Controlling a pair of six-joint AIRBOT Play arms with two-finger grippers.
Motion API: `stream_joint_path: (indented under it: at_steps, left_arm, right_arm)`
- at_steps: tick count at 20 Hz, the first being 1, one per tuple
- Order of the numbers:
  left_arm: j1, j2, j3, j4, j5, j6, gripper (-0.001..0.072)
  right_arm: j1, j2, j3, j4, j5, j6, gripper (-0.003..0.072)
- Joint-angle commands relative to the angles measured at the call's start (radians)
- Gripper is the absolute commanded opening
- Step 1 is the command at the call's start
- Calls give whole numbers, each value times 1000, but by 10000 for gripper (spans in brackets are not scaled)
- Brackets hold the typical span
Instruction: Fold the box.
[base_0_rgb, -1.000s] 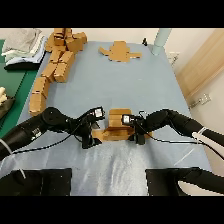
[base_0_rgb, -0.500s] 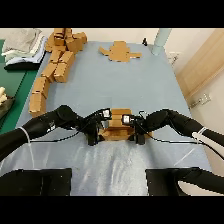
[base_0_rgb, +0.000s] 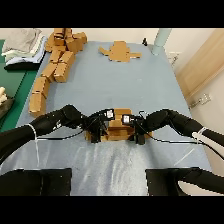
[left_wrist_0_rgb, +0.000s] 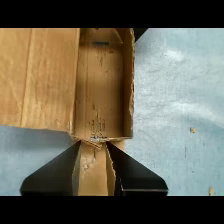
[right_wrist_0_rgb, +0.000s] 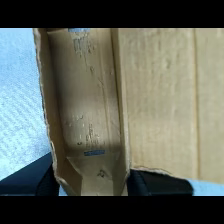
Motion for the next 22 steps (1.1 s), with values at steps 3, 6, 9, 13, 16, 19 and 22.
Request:
stream_joint_path:
  at_steps: [3,6,9,13,16,19,22]
  left_arm:
    - [-41,-3,2,-91,58,90,192]
    - [-47,-3,2,-103,60,95,65]
    - [-47,-3,2,-103,60,93,65]
    - [-47,-3,1,-105,50,53,303]
    - [-47,-3,1,-104,26,47,533]
    - [-47,-3,1,-104,19,47,534]
    - [-46,-2,1,-95,21,37,531]
  right_arm:
    - [0,0,0,0,0,0,474]
    - [0,0,0,0,0,0,474]
    - [0,0,0,0,0,0,474]
    - [0,0,0,0,0,0,474]
    - [0,0,0,0,0,0,474]
    - [0,0,0,0,0,0,474]
    - [0,0,0,0,0,0,474]
